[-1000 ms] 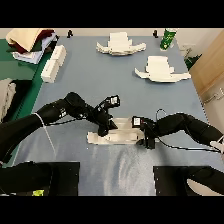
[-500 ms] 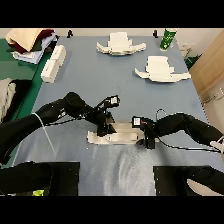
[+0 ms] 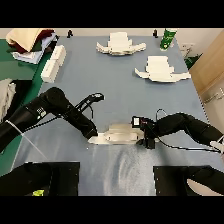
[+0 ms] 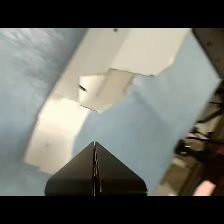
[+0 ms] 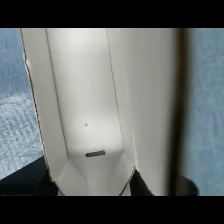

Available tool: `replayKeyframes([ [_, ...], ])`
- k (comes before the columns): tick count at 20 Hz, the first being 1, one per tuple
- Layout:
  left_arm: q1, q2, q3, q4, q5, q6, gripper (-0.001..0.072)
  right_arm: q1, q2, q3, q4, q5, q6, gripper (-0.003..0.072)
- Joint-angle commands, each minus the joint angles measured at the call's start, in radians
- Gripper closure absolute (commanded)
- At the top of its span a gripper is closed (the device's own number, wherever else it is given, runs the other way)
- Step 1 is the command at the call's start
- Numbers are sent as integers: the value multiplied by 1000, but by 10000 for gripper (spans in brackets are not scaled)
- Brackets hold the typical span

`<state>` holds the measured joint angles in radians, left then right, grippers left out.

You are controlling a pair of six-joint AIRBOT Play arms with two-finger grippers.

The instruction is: Fold the box.

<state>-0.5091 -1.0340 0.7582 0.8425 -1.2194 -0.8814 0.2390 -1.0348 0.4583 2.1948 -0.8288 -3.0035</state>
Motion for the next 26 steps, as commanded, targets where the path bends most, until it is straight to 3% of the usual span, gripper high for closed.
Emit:
replayKeyframes([
  [1, -75, -4, 3, -232, 62, -157, 696, 0, 0, 0, 0, 0, 0, 240],
  [4, -118, -100, 56, -272, 260, -212, 696, 0, 0, 0, 0, 0, 0, 241],
  [9, -37, -227, 132, -274, 359, -309, 696, 0, 0, 0, 0, 0, 0, 241],
  [18, -46, -445, 132, -272, 301, -323, 697, 0, 0, 0, 0, 1, 0, 240],
  [23, -37, -431, 154, -270, 271, -257, 698, 0, 0, 0, 0, 0, 0, 241],
  [26, -15, -311, 156, -214, 216, -209, 699, 0, 0, 0, 0, 1, 0, 241],
])
